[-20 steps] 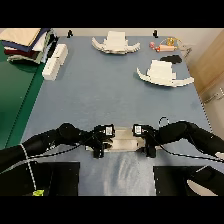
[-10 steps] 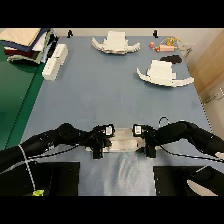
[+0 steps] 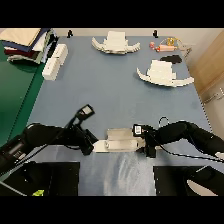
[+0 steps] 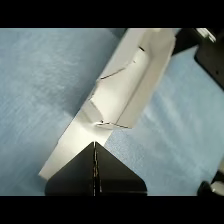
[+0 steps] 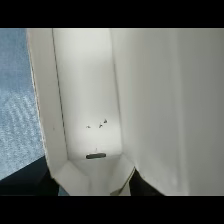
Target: Fold the box.
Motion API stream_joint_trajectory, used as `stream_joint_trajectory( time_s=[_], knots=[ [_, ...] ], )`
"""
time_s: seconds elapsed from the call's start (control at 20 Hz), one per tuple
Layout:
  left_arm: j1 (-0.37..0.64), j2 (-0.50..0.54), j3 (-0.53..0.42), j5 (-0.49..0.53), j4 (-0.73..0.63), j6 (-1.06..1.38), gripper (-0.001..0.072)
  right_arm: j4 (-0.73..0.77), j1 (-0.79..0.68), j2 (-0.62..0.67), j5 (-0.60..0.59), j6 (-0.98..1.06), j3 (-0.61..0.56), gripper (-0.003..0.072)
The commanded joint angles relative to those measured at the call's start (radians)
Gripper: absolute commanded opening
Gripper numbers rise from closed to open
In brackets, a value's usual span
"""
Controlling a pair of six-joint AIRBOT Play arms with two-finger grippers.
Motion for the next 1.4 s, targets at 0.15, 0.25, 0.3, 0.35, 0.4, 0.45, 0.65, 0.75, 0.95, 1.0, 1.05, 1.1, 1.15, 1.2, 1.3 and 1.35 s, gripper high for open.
stream_joint_trajectory(
  time_s=[0.15,0.25,0.3,0.35,0.4,0.45,0.65,0.75,0.95,1.0,1.05,1.1,1.15,1.2,1.3,1.35],
  knots=[
    [0.203,0.113,-0.012,-0.247,0.439,-0.953,0.0016,0.0,0.0,0.0,0.0,0.0,0.0,0.0516],
    [0.234,0.07,-0.047,-0.248,0.359,-0.935,0.0016,0.0,0.0,0.0,0.0,0.0,0.001,0.0516],
    [0.225,0.041,-0.068,-0.225,0.291,-0.896,0.0016,0.0,0.0,0.0,0.0,0.0,0.001,0.0516],
    [0.205,0.01,-0.088,-0.188,0.23,-0.871,0.0016,0.0,0.0,0.0,0.0,0.0,0.0,0.0516],
    [0.172,-0.026,-0.11,-0.136,0.187,-0.867,0.0015,0.0,0.0,0.0,0.0,0.0,0.0,0.0516],
    [0.134,-0.063,-0.125,-0.082,0.163,-0.867,0.0015,0.0,0.0,0.0,0.0,0.0,0.001,0.0516],
    [-0.04,-0.212,-0.13,0.131,0.076,-0.861,0.0016,0.0,0.0,0.0,0.0,0.0,0.0,0.0516],
    [-0.106,-0.252,-0.122,0.183,0.009,-0.813,0.0016,0.0,0.0,0.0,0.0,0.0,0.0,0.0516],
    [-0.137,-0.216,-0.071,0.181,0.0,-0.793,0.0016,0.0,0.0,0.0,0.0,0.0,0.0,0.0516],
    [-0.135,-0.195,-0.062,0.185,0.003,-0.792,0.0016,0.0,0.0,0.0,0.0,0.0,0.0,0.0516],
    [-0.135,-0.175,-0.056,0.19,0.003,-0.78,0.0016,0.0,0.0,0.0,0.0,0.0,0.0,0.0516],
    [-0.135,-0.159,-0.052,0.192,0.002,-0.776,0.0017,0.0,0.0,0.0,0.0,0.0,0.001,0.0516],
    [-0.135,-0.151,-0.05,0.191,-0.003,-0.777,0.0017,0.0,0.0,0.0,0.0,0.0,0.001,0.0516],
    [-0.136,-0.149,-0.05,0.19,-0.007,-0.777,0.0018,0.0,0.0,0.0,0.0,0.0,0.0,0.0516],
    [-0.136,-0.15,-0.05,0.178,-0.009,-0.777,0.0019,0.0,0.0,0.0,0.0,0.0,0.001,0.0516],
    [-0.136,-0.15,-0.048,0.179,-0.009,-0.777,0.0025,0.0,0.0,0.0,0.0,0.0,0.001,0.0516]
  ],
)
